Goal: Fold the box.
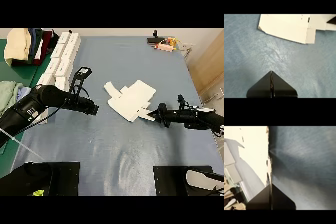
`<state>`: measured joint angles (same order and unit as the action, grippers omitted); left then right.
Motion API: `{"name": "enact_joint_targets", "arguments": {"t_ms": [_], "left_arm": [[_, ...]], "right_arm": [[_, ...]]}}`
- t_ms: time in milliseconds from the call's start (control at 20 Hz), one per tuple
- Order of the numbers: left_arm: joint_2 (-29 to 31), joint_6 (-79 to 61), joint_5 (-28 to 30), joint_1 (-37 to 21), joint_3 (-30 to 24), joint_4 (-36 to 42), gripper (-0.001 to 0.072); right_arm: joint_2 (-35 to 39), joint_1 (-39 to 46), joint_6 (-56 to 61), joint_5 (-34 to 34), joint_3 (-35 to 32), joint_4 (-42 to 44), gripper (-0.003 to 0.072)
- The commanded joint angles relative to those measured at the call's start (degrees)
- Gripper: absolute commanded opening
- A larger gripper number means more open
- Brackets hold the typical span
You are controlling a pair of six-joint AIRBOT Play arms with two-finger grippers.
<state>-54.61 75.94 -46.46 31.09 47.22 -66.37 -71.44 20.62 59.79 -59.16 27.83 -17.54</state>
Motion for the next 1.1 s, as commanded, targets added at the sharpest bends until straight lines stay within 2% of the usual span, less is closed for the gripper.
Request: {"name": "enact_joint_targets", "arguments": {"t_ms": [0,150,400,500,650,700,800,1000,1050], "left_arm": [[0.0,0.0,0.0,0.0,0.1,0.0,0.0013],[0.0,0.0,0.0,0.0,0.1,0.0,0.0013],[0.0,0.0,0.0,0.0,0.1,0.0,0.0013],[0.0,0.0,0.0,0.0,0.1,0.0,0.0013],[0.0,0.0,0.0,0.0,0.1,0.0,0.0013],[0.0,0.0,0.1,0.0,0.1,0.0,0.0013],[0.0,0.0,1.9,0.0,0.1,0.0,0.0013],[0.0,0.0,4.1,0.0,0.1,0.0,0.0013],[0.0,0.0,4.1,0.0,0.1,0.0,0.0013]], "right_arm": [[-0.2,-0.8,3.9,-11.7,1.5,-7.9,0.0002],[-0.2,-0.8,7.6,-21.1,3.0,-17.6,0.0002],[-0.4,-0.9,11.6,-26.4,7.0,-31.2,0.0002],[-0.4,-0.9,12.4,-25.3,9.0,-33.9,0.0002],[-0.3,-1.0,11.5,-19.8,10.0,-32.9,0.0007],[-0.3,-1.0,10.6,-17.8,10.0,-32.3,0.0069],[-0.3,-1.1,10.7,-14.5,10.0,-31.3,0.0348],[0.0,-1.1,11.3,-13.1,9.8,-31.1,0.035],[0.8,-1.1,11.4,-12.8,9.2,-31.1,0.032]]}}
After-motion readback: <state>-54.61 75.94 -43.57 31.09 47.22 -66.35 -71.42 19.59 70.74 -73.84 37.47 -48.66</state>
